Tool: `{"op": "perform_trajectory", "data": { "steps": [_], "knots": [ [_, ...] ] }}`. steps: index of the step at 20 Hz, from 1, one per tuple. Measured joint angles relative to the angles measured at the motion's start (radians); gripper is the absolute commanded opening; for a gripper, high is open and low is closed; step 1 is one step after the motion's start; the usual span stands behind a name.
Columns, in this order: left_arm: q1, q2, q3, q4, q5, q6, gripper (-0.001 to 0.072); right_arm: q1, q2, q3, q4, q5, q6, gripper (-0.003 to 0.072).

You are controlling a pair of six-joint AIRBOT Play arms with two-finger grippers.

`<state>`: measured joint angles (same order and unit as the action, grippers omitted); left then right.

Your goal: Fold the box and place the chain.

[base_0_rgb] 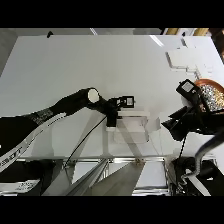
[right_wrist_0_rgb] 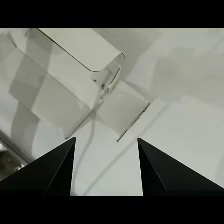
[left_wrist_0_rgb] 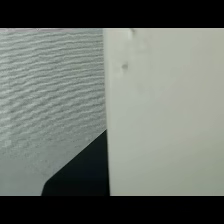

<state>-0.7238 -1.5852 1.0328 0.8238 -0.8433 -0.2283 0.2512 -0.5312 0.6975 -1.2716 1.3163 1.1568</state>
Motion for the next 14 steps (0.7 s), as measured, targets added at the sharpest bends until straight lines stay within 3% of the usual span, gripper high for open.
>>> {"op": "perform_trajectory", "data": {
  "steps": [6,10,13,14],
  "knots": [
    [0.0,0.0,0.0,0.005,0.0,-0.003,0.0011,0.0,0.0,-0.017,0.001,0.0,-0.013,0.0432],
    [0.0,0.0,0.0,0.005,-0.011,-0.003,0.0011,0.0,0.0,-0.018,0.018,0.003,-0.065,0.025],
    [0.0,0.0,0.0,0.002,-0.016,-0.004,0.0011,0.0,0.0,-0.019,0.051,0.006,-0.135,0.0033],
    [0.0,0.0,0.0,0.002,-0.018,-0.004,0.0011,0.0,0.0,-0.02,0.062,0.006,-0.161,0.0016]
  ]
}}
